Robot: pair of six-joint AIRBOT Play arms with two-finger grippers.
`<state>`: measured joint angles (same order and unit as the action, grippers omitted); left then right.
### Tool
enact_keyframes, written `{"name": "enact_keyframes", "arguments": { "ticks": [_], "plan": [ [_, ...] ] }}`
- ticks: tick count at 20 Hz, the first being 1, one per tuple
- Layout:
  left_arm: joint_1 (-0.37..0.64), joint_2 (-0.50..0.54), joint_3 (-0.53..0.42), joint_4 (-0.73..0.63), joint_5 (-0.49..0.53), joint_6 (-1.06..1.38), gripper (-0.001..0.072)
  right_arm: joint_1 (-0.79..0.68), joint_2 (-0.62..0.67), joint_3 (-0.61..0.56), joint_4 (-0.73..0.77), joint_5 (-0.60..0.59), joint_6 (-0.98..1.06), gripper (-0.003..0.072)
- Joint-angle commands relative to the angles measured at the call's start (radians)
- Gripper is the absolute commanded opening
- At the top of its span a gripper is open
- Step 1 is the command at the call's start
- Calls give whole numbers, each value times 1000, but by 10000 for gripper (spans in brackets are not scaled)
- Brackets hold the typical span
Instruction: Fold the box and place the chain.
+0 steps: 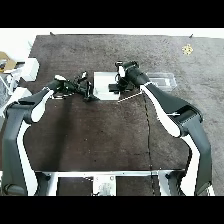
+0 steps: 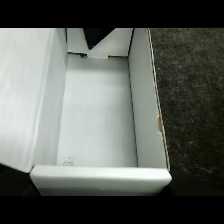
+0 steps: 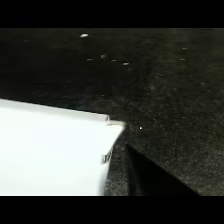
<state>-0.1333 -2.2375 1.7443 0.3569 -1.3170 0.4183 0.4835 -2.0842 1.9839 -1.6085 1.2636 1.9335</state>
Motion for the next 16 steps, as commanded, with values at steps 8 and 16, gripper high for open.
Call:
{"name": "enact_keyframes", "arguments": {
  "ticks": [8,16],
  "plan": [
    [1,0,0,0,0,0,523,18,-40,5,-41,-22,88,255],
    [1,0,0,0,0,0,523,23,-41,6,-53,-23,99,21]
  ]
}}
